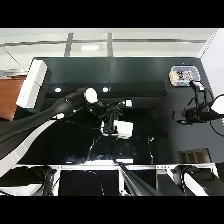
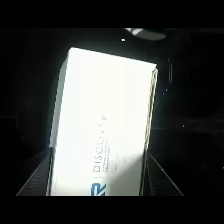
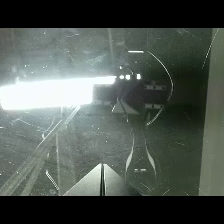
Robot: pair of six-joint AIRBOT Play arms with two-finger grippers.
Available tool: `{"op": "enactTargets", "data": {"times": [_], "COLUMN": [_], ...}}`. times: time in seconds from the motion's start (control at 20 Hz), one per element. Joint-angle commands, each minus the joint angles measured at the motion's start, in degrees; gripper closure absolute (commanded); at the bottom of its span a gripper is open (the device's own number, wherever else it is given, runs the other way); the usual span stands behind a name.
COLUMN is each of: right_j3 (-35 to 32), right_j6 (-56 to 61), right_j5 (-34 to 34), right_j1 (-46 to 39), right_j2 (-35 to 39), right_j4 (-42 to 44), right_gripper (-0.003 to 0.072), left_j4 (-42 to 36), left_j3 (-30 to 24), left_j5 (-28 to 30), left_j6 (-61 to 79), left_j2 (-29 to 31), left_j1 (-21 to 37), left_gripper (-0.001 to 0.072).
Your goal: Fold the box and place the chain.
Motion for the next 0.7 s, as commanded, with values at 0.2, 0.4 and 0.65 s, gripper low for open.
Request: {"op": "enactTargets", "data": {"times": [0.2,0.4,0.65], "right_j3": [0.0,0.0,0.0], "right_j6": [0.2,0.2,0.2], "right_j5": [0.1,0.1,-0.8], "right_j1": [0.0,0.0,0.0], "right_j2": [0.0,0.0,0.0], "right_j4": [0.3,1.0,1.1], "right_gripper": [0.0673,0.0673,0.0673], "left_j4": [10.3,12.2,28.5], "left_j3": [0.3,4.6,6.4], "left_j5": [7.0,2.2,-12.7], "left_j6": [-1.0,-12.6,-37.4], "left_j2": [-0.2,5.4,19.7], "left_j1": [-4.3,-0.9,12.6], "left_gripper": [0.0257,0.0381,0.0379]}}
